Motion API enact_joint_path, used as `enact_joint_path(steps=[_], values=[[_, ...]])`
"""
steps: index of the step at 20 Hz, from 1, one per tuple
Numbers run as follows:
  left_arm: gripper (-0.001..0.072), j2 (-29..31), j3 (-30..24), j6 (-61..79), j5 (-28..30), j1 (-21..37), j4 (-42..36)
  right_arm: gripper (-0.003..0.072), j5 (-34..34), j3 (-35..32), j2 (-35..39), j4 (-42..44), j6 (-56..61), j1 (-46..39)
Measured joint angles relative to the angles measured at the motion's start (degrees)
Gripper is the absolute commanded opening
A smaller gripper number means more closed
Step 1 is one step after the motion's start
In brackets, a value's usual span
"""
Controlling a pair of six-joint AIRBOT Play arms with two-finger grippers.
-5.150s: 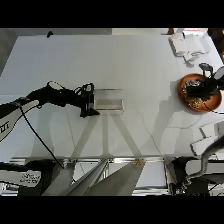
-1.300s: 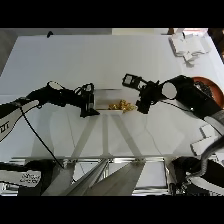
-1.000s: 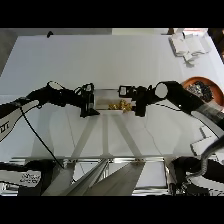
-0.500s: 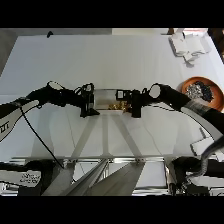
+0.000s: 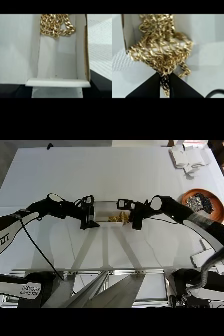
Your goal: Fold the box and place the chain.
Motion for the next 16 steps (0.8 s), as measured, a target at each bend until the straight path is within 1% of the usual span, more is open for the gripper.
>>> enact_joint_path(steps=[5, 8, 12, 16], values=[[0.0415, 0.0, 0.0, 0.0, 0.0, 0.0, 0.0, 0.0006, 0.0, 0.0, 8.2, -2.0, 9.7, 1.3], [0.0415, 0.0, 0.0, 0.0, 0.0, 0.0, 0.0, 0.0007, -1.4, 1.4, 11.0, -2.4, 14.2, 3.8], [0.0415, 0.0, 0.0, 0.0, 0.0, 0.0, 0.0, 0.0007, -6.9, 4.7, 12.0, -2.6, 18.1, 8.5], [0.0415, 0.0, 0.0, 0.0, 0.0, 0.0, 0.0, 0.0007, -10.6, 7.8, 9.2, -2.6, 22.6, 12.1]])
